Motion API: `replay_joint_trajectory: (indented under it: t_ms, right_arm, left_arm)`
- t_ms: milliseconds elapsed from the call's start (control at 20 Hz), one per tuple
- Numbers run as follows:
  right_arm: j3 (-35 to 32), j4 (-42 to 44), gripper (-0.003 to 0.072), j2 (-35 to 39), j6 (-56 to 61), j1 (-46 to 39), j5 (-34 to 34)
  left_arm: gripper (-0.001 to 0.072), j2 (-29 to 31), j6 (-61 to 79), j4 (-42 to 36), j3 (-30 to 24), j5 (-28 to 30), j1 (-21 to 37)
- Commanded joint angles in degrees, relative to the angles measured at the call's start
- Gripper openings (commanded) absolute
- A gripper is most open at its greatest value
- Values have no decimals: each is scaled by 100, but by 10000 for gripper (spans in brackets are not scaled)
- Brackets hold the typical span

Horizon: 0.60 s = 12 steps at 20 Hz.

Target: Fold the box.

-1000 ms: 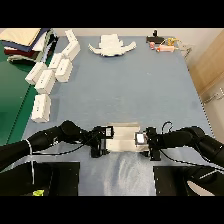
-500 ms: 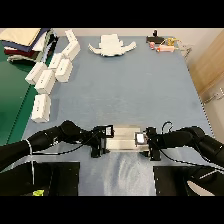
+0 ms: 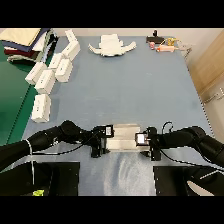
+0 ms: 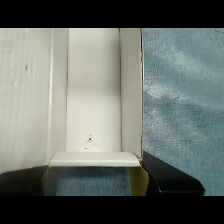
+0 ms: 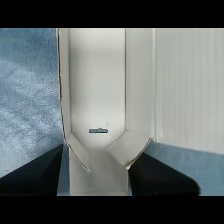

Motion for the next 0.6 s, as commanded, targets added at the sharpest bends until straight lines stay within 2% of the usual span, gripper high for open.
replay_joint_trajectory:
  t_ms: [0,200,350,450,550]
  right_arm:
    - [33,-411,578,280,282,4,-68]
    - [140,-1060,578,898,1257,4,-157]
    - [175,-1067,578,1386,1888,4,-531]
    - [254,-1029,578,1729,3136,4,-901]
    - [402,-997,572,2026,5285,4,-1132]
  left_arm:
    - [342,-4,-2,2,2,2,2]
    - [342,-4,-2,2,4,-9,2]
    - [342,-4,-2,2,2,-7,2]
    - [342,-4,-2,2,2,-7,2]
    - [342,-4,-2,2,4,-7,2]
